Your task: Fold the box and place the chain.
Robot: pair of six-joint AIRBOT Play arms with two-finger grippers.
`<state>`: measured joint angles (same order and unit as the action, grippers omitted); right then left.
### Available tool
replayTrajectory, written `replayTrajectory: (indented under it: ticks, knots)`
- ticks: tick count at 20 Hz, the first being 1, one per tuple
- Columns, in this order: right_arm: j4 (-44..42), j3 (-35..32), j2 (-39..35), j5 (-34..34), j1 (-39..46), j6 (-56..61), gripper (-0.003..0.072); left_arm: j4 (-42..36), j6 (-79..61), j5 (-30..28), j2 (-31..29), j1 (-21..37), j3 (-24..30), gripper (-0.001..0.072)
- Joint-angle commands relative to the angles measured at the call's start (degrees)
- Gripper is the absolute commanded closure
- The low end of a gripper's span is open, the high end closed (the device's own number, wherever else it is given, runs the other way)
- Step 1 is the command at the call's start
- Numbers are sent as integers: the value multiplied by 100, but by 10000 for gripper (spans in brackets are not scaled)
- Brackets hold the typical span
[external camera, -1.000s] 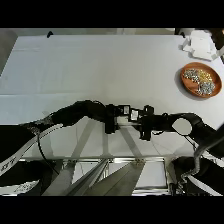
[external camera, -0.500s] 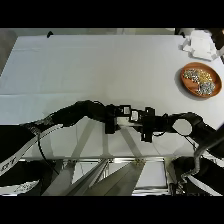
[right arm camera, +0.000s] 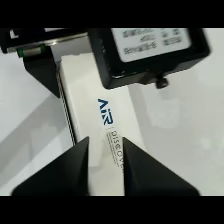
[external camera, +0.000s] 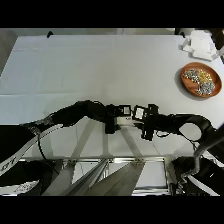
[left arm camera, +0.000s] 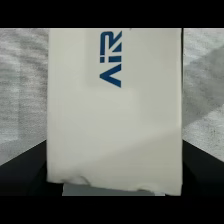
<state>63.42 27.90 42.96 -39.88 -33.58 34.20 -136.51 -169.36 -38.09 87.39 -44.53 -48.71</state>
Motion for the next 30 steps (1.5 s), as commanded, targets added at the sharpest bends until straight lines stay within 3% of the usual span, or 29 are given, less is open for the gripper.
replayTrajectory:
  ticks: [1,2,5,7,11,14,19,23,30]
  knots:
    - [299,-15,-315,7,26,647,579,9,-9,0,-4,4,0,374]
    - [363,-76,-358,2,164,896,659,7,-9,-2,-4,4,0,374]
    - [118,-450,-354,68,730,1355,683,9,-9,0,-4,4,0,374]
    - [-914,-769,-354,385,929,988,684,9,-9,0,-4,4,0,374]
    - [-3921,-1320,-354,925,942,-1021,684,9,-9,0,-4,4,0,374]
    - [-5165,-1596,-352,844,942,-1971,685,7,-9,0,-4,4,0,374]
    - [-5375,-1956,-162,905,942,-2337,685,7,-9,2,-4,4,0,374]
    - [-6083,-1989,120,1073,942,-2900,685,9,-9,0,-4,4,0,374]
    - [-6026,-1996,522,885,942,-2973,685,7,-9,0,-4,4,0,374]
